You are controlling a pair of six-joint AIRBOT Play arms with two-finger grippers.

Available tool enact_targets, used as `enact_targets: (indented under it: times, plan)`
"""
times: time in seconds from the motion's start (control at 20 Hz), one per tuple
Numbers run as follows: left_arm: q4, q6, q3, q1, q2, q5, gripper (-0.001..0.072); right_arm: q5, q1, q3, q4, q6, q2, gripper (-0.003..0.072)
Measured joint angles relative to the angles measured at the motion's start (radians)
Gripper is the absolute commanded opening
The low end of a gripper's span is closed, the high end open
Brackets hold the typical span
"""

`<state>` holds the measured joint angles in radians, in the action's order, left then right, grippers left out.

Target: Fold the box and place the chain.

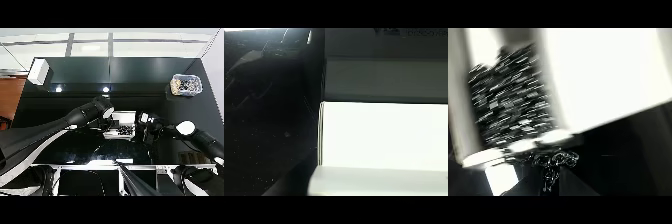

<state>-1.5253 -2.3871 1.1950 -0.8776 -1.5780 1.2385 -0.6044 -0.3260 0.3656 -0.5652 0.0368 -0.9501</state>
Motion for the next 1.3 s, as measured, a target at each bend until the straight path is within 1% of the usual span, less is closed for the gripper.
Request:
enact_targets:
  times: [0.1,0.2,0.35,0.5,0.55,0.6,0.75,0.85,0.95,1.15,1.3]
  plan:
    - [0.0,0.0,0.0,0.0,0.0,0.0,0.003,-0.021,0.03,0.034,-0.053,-0.113,0.064,0.0015]
    - [0.0,0.0,0.0,0.0,0.0,0.0,0.003,-0.066,0.05,0.074,-0.071,-0.225,0.113,0.0015]
    - [0.0,0.0,0.0,0.0,0.0,0.0,0.003,-0.146,0.058,0.113,0.041,-0.344,0.15,0.0017]
    - [0.0,0.0,0.0,0.0,0.0,0.0,0.003,-0.165,0.024,0.127,0.142,-0.432,0.156,0.0028]
    - [0.0,0.0,0.0,0.0,0.0,0.0,0.003,-0.165,0.005,0.129,0.159,-0.461,0.149,0.0082]
    - [0.0,0.0,0.0,0.0,0.0,0.0,0.003,-0.159,-0.015,0.131,0.174,-0.489,0.139,0.0297]
    - [0.0,0.0,0.0,0.0,0.0,0.0,0.003,-0.124,-0.038,0.136,0.164,-0.532,0.124,0.03]
    - [0.0,0.0,0.0,0.0,0.0,0.0,0.003,-0.113,-0.005,0.14,0.134,-0.544,0.131,0.03]
    - [0.0,0.0,0.0,0.0,0.0,0.0,0.003,-0.114,0.058,0.146,0.106,-0.554,0.156,0.0298]
    - [0.005,0.0,0.0,0.0,0.0,0.0,0.0031,-0.17,0.197,0.151,0.071,-0.562,0.205,0.0298]
    - [0.012,-0.007,0.0,0.0,0.0,-0.007,0.003,-0.234,0.246,0.153,0.062,-0.563,0.218,0.0298]
